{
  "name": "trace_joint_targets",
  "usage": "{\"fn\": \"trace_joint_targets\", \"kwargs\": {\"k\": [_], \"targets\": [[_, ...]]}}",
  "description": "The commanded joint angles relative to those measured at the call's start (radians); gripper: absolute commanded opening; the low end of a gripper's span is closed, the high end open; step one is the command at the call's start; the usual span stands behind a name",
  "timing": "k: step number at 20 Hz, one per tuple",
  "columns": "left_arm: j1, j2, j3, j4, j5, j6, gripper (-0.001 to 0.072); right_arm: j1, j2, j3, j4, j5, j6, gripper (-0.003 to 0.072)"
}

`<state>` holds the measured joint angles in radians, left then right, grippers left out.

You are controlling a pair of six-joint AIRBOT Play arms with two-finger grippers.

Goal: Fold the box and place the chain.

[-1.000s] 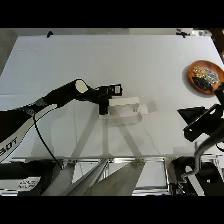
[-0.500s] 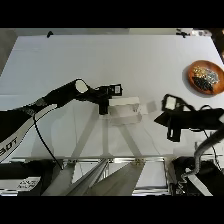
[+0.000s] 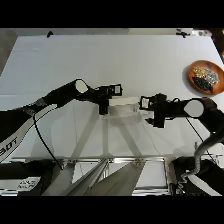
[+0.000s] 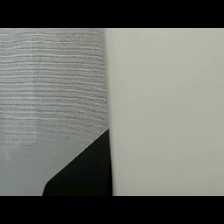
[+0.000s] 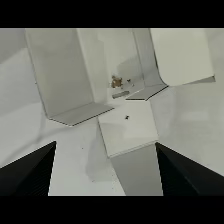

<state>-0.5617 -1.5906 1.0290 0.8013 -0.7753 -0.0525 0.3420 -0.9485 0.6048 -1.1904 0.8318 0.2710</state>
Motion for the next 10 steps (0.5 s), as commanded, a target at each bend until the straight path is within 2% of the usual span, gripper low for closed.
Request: {"fn": "trace_joint_targets", "kwargs": {"k": [1,4,8,10], "targets": [[-0.001,-0.001,0.000,0.000,0.001,0.000,0.0014,0.026,-0.060,-0.046,-0.064,-0.134,-0.018,0.0717],[-0.001,-0.001,0.000,0.000,0.000,0.000,0.0014,0.048,-0.060,-0.099,-0.060,-0.234,-0.034,0.0714],[-0.001,-0.001,0.000,0.000,0.000,0.000,0.0014,0.051,-0.060,-0.147,-0.046,-0.211,-0.149,0.0706],[-0.001,-0.001,0.000,0.000,0.000,0.000,0.0014,0.051,-0.060,-0.148,0.018,-0.228,-0.150,0.0706]]}}
